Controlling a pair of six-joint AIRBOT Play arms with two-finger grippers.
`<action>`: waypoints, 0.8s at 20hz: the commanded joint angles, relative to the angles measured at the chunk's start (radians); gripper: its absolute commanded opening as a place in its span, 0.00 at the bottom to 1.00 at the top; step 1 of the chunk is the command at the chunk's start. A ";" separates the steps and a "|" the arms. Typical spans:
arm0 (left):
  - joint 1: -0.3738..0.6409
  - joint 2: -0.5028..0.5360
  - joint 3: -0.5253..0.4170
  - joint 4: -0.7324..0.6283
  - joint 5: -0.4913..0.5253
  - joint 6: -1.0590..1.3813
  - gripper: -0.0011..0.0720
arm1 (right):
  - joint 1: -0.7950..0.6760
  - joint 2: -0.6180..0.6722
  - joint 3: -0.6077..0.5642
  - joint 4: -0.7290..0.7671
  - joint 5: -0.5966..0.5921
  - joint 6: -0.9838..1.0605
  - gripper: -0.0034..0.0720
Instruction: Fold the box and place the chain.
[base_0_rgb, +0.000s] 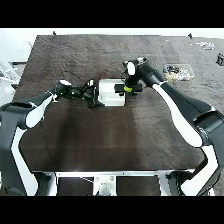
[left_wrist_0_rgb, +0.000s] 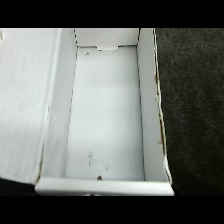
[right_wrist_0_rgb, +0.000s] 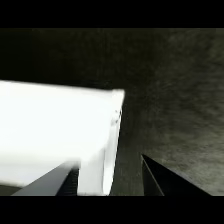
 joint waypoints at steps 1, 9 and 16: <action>0.001 0.001 0.000 0.001 0.000 0.000 0.76 | 0.000 0.090 0.002 0.015 -0.026 -0.070 0.67; 0.001 0.001 0.000 0.001 -0.001 0.000 0.76 | -0.173 0.278 0.002 -0.116 -0.113 -0.235 0.67; 0.001 0.001 0.000 0.001 -0.001 0.000 0.76 | -0.507 0.237 0.001 -0.003 -0.126 -0.403 0.65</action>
